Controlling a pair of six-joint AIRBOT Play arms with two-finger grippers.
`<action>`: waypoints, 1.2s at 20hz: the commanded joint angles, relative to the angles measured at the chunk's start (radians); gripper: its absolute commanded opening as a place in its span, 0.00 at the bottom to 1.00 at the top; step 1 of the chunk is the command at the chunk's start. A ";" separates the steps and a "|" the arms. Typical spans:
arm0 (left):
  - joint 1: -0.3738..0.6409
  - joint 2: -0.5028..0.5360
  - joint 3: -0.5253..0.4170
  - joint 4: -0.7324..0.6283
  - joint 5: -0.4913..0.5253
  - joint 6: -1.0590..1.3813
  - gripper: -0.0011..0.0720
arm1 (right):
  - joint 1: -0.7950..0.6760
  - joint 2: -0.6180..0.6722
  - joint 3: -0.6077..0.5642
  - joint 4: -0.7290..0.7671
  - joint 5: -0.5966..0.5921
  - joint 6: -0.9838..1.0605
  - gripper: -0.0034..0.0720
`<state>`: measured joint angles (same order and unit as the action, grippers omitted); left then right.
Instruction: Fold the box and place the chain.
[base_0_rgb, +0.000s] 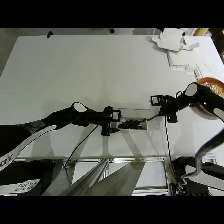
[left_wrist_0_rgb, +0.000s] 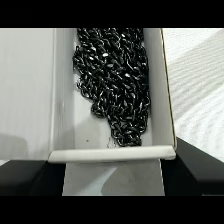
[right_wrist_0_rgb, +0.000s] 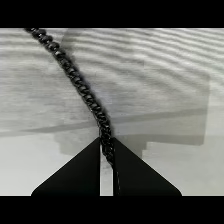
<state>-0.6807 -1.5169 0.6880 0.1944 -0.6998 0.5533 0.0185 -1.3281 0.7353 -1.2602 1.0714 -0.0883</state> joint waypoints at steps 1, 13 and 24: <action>0.000 0.000 0.000 0.000 0.000 0.000 0.55 | 0.019 0.022 0.000 -0.004 0.046 0.000 0.08; 0.000 0.000 0.000 0.000 0.000 0.000 0.55 | 0.211 0.465 -0.005 0.119 0.208 0.092 0.08; 0.000 0.000 0.000 0.000 0.000 0.000 0.55 | 0.414 0.525 -0.005 0.342 0.027 0.093 0.08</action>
<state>-0.6807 -1.5169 0.6880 0.1944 -0.7002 0.5533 0.3958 -0.8070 0.7307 -0.9581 1.1709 0.0029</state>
